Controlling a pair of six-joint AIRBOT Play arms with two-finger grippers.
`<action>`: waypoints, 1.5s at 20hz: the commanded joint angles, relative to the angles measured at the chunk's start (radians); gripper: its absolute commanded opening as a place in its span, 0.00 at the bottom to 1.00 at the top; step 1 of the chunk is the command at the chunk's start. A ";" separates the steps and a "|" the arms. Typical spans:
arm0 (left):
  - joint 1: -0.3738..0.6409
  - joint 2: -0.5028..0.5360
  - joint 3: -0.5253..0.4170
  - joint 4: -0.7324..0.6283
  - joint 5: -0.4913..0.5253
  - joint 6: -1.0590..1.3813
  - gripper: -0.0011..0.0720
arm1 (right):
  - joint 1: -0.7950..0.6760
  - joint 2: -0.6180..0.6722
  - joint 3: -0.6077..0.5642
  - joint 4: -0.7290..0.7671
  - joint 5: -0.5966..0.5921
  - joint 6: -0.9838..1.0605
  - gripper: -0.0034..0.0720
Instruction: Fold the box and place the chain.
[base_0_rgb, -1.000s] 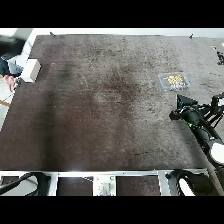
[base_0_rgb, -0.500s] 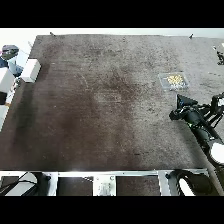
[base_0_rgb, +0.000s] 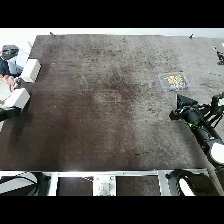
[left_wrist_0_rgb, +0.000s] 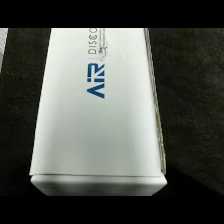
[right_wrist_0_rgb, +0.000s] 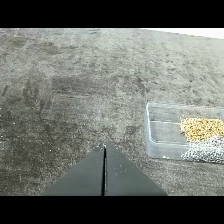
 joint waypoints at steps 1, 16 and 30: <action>0.001 -0.031 -0.003 -0.010 0.078 0.039 0.03 | 0.000 0.001 0.000 0.000 0.000 0.000 0.06; 0.001 0.174 0.080 -0.012 -0.103 -0.021 1.00 | 0.000 0.001 0.000 0.000 0.000 0.000 0.06; -0.399 0.790 -0.064 -0.372 0.276 -0.003 0.02 | 0.000 0.001 0.000 0.000 0.000 0.000 0.06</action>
